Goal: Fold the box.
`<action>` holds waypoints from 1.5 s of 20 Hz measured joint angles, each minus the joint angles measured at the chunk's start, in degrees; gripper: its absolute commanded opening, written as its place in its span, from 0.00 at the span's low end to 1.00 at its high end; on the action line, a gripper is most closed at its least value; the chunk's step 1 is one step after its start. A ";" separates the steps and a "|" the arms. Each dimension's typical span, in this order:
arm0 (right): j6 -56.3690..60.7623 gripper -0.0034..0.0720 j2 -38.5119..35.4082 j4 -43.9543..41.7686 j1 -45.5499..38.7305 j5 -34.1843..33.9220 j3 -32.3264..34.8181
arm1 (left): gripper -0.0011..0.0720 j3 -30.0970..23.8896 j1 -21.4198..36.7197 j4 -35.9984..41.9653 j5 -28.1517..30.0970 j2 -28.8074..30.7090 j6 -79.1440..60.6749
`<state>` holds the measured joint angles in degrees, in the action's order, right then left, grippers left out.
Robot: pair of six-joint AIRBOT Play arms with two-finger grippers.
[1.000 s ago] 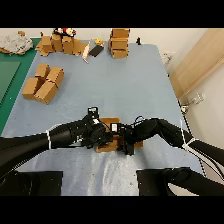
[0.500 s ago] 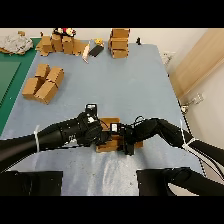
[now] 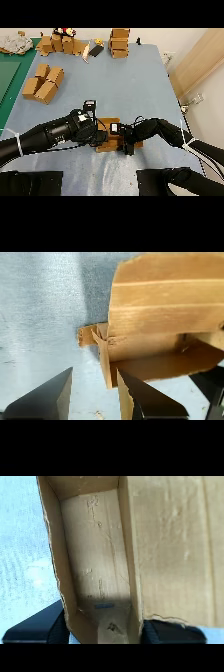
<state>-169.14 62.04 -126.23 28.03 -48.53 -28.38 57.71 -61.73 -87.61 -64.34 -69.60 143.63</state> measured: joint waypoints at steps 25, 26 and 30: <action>0.00 0.63 0.00 0.00 0.00 0.00 0.00 | 0.96 -26.73 22.12 34.73 19.71 15.39 -107.82; 0.00 0.63 0.00 0.00 0.00 0.00 0.00 | 0.97 -27.19 22.56 34.73 20.44 15.28 -110.44; 0.00 0.63 0.00 0.00 0.00 -0.02 0.00 | 0.96 -28.15 23.41 36.30 23.34 13.64 -119.95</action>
<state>-169.14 62.04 -126.23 28.03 -48.56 -28.38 29.56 -38.33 -51.31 -40.99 -55.96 23.68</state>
